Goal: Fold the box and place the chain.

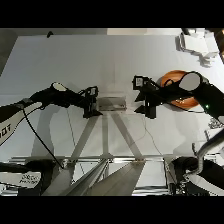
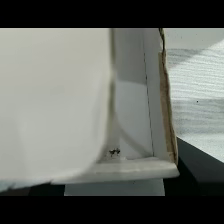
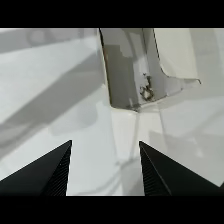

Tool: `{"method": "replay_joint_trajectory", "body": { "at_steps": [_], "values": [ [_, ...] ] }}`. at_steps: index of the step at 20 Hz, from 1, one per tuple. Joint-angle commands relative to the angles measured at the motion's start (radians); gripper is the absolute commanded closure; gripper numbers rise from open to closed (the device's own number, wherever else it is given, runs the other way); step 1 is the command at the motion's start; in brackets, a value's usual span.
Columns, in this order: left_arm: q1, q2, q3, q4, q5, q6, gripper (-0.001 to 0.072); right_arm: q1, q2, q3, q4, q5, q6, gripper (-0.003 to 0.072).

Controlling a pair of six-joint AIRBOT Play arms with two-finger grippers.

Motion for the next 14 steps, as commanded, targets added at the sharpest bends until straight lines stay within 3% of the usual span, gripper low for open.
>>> {"method": "replay_joint_trajectory", "body": {
  "at_steps": [1, 2, 3, 4, 5, 8, 14],
  "values": [
    [0.0, 0.0, 0.0, 0.0, 0.0, 0.0, 0.0567, 0.0, 0.003, 0.001, 0.063, 0.012, 0.018, 0.0254],
    [0.0, 0.0, 0.0, 0.0, 0.0, 0.0, 0.0567, 0.0, 0.003, 0.001, 0.089, 0.002, 0.018, 0.0258],
    [0.0, 0.0, 0.0, 0.0, 0.0, 0.0, 0.0567, 0.0, 0.003, 0.001, 0.112, -0.016, 0.018, 0.0338],
    [0.0, 0.0, 0.0, 0.0, 0.0, 0.0, 0.0567, 0.003, 0.003, 0.001, 0.134, -0.034, 0.018, 0.0562],
    [0.0, 0.0, 0.0, 0.0, 0.0, 0.0, 0.0567, 0.01, 0.002, 0.001, 0.148, -0.062, 0.016, 0.0676],
    [0.0, 0.0, 0.0, 0.0, 0.0, 0.0, 0.0567, 0.069, -0.012, 0.001, 0.149, -0.211, 0.018, 0.0676],
    [0.0, 0.0, 0.0, 0.0, 0.0, 0.0, 0.0567, 0.144, -0.179, 0.001, 0.168, -0.348, 0.081, 0.0682]
  ]
}}
